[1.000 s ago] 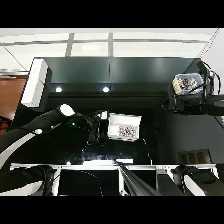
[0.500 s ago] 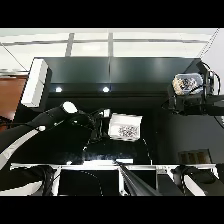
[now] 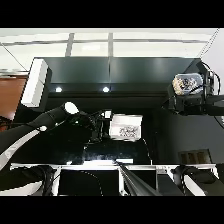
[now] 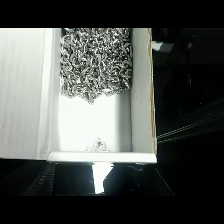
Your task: Fold the box and place the chain.
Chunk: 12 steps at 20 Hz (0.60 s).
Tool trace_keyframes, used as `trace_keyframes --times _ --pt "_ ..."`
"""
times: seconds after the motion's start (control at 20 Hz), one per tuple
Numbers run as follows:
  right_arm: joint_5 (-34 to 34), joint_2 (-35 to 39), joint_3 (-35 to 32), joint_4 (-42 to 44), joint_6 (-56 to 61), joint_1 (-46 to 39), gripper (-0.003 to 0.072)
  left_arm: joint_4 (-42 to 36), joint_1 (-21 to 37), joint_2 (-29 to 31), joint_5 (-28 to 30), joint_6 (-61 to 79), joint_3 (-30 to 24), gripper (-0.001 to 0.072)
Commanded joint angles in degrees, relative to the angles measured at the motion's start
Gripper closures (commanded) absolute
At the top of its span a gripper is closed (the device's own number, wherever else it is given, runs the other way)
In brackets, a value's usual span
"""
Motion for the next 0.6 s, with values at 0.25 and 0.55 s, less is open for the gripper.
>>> trace_keyframes --times 0.25,0.55 --pt "-9.07 -2.6 -1.9 -0.26 -2.56 4.76 0.033 0.2 -0.02 -0.09 0.13 -0.11 0.0 0.0367" --pt "-16.94 -15.98 -1.88 3.98 -13.09 9.64 0.0103 0.2 -0.02 -0.09 0.13 -0.09 0.0 0.0367"
